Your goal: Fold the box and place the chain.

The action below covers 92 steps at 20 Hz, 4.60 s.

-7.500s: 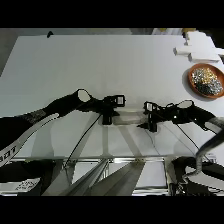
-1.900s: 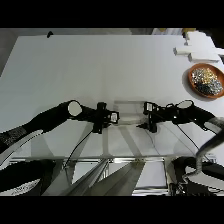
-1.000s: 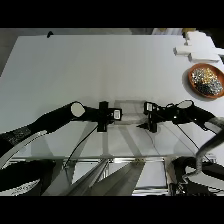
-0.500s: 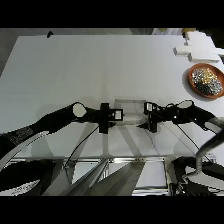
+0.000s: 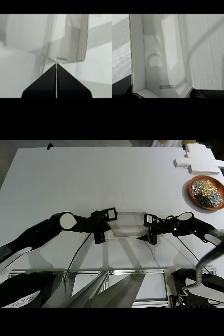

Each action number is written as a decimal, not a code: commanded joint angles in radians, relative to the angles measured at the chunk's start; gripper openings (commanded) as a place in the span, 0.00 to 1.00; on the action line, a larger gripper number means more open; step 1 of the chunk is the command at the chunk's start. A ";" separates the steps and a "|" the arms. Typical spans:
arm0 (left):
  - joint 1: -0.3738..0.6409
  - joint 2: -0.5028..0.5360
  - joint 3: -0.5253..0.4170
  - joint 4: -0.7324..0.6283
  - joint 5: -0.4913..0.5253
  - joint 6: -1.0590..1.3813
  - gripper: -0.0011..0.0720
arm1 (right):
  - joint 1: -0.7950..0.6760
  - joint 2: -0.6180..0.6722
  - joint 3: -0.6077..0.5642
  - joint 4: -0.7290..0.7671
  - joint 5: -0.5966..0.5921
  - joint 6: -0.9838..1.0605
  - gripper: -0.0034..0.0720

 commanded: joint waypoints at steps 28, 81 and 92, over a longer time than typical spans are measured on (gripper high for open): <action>0.065 -0.075 -0.021 -0.200 -0.082 -1.100 0.14 | 0.001 0.000 0.000 0.000 0.000 0.000 0.59; -0.252 -0.422 0.582 0.566 -0.476 -1.947 0.54 | 0.001 0.000 0.000 0.000 0.000 0.000 0.59; -0.259 -0.439 0.582 0.674 -0.486 -2.096 0.48 | 0.001 0.000 0.000 0.000 0.000 0.000 0.59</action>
